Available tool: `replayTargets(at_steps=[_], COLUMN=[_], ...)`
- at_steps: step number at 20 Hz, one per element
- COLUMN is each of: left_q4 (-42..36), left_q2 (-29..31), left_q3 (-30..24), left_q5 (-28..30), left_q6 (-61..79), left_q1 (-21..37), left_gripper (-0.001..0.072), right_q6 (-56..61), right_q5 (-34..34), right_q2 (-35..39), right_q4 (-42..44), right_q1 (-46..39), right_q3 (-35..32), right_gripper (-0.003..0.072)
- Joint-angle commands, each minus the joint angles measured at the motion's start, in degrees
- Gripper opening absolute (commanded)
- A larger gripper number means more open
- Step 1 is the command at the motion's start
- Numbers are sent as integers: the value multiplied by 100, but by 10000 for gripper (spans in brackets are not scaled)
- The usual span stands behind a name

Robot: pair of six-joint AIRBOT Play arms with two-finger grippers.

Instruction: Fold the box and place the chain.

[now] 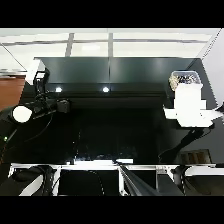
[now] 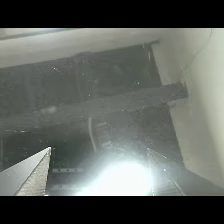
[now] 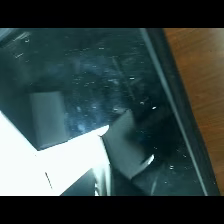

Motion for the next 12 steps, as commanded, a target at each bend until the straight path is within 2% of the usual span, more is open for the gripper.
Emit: replayTargets(at_steps=[1,3,6,9,12], left_q4=[2,0,-114,-284,-623], left_q2=[-26,-26,-26,-26,-28], left_q3=[0,0,0,0,0], left_q5=[13,13,-22,-70,-197], left_q6=[2,2,-2,2,4], left_q1=[-39,-39,-39,-42,-90], left_gripper=[707,707,706,706,706], right_q6=[-94,-304,-901,-1591,-2262], right_q5=[339,807,1261,955,332], right_q2=[-35,20,361,1180,2168], right_q4=[-50,160,1349,2323,3567], right_q1=[129,184,306,651,1193], right_q3=[33,31,-225,-1154,-2553], right_gripper=[13,12,11,11,12])
